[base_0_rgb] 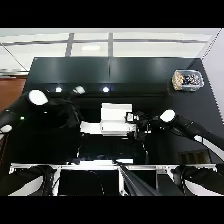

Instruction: Fold the box and place the chain.

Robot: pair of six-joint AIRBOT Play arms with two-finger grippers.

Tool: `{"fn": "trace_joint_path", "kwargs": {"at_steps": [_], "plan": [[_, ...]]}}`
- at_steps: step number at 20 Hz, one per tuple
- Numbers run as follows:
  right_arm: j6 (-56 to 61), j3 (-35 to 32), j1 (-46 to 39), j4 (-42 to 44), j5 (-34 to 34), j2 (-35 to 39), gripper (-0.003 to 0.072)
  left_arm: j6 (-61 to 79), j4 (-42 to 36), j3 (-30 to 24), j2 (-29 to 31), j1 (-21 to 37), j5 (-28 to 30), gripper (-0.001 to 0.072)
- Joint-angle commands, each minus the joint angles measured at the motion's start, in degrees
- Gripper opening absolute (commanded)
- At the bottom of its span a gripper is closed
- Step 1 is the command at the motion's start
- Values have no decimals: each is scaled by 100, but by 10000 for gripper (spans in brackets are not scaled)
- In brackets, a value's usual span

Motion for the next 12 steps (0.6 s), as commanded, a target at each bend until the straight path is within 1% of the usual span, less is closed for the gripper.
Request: {"fn": "trace_joint_path", "kwargs": {"at_steps": [1, 2, 3, 4, 6, 9, 11, 12], "plan": [[4, 0, 2, 2, 0, -4, 220, -3495, 229, -199, -17, 1220, -225, 27], [4, 0, 2, 2, -2, -4, 220, -4164, 20, -358, -136, 1506, -236, 28], [4, 0, 2, 2, -2, -4, 220, -4264, -356, -540, -308, 1755, -315, 28], [4, 0, 2, 2, -2, -4, 220, -4026, -743, -684, -509, 1908, -466, 28], [4, 0, 2, 2, -2, -4, 220, -3318, -1513, -905, -1003, 1945, -863, 26], [7, 0, 2, 4, -2, -4, 220, -2507, -2555, -1008, -1676, 1510, -1054, 25], [7, 0, 2, 4, -2, -4, 220, -2216, -2927, -981, -1897, 1075, -914, 25], [7, 0, 2, 2, -2, -4, 220, -2205, -2940, -935, -1969, 861, -841, 26]]}}
